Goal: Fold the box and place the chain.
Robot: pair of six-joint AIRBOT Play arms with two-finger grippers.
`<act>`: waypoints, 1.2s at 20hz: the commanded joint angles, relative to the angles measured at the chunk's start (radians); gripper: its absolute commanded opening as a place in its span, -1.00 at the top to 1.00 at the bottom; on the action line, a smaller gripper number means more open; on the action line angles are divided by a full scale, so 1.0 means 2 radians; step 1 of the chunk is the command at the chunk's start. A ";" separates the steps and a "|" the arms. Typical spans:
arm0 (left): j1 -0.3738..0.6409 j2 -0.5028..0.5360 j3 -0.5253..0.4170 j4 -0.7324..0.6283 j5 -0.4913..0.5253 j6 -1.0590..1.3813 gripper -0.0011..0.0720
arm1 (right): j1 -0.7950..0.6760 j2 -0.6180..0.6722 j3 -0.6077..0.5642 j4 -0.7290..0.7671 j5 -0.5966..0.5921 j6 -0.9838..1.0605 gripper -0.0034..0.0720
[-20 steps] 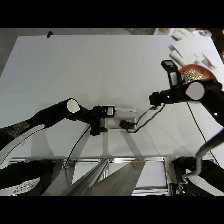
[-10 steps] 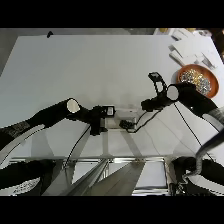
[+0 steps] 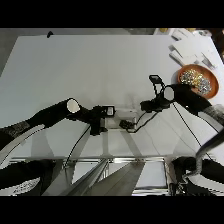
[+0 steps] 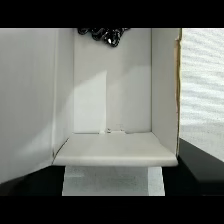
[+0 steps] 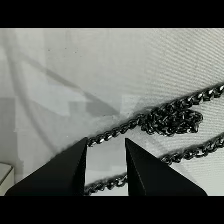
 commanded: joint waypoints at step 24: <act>0.000 0.000 0.000 0.000 0.000 0.000 0.60 | 0.001 0.341 0.000 0.174 0.118 -0.126 0.87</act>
